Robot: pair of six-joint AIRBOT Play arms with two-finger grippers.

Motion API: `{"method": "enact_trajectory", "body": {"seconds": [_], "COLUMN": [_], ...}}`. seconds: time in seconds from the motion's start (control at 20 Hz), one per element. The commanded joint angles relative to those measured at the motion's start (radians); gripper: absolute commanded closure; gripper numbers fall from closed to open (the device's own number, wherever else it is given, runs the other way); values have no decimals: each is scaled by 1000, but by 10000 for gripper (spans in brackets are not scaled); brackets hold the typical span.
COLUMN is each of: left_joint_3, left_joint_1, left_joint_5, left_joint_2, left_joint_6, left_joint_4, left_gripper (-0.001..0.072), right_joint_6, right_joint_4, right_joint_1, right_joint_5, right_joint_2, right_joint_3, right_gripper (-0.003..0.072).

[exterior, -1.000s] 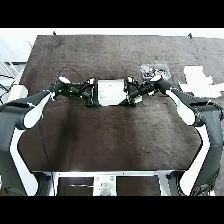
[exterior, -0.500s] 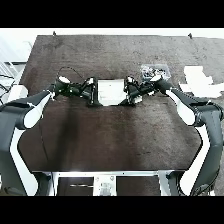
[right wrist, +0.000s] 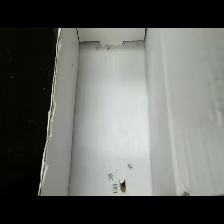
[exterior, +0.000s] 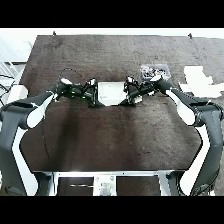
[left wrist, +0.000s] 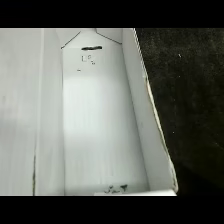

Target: Fold the box and place the chain.

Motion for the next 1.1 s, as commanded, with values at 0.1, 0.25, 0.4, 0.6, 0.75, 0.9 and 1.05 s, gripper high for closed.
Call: {"method": "enact_trajectory", "body": {"seconds": [0.1,0.25,0.4,0.6,0.75,0.9,1.05], "left_joint_3": [1,1,1,1,1,1,1], "left_joint_1": [-4,-4,-4,-4,-4,-4,-4], "left_joint_5": [19,19,20,14,14,16,42], "left_joint_2": [-2,-2,-2,-3,-3,-3,-3], "left_joint_6": [8,1,-11,-26,-33,-34,-33], "left_joint_4": [-6,-4,3,24,25,24,24], "left_gripper": [45,123,130,222,217,217,217], "right_joint_6": [0,0,0,0,0,0,0], "right_joint_4": [0,0,0,0,0,0,0], "right_joint_1": [0,0,0,0,0,0,0], "right_joint_5": [0,0,0,0,0,-1,0], "right_joint_2": [0,0,0,0,0,0,0], "right_joint_3": [0,0,0,0,0,0,0], "right_gripper": [95,95,95,95,95,95,95]}}
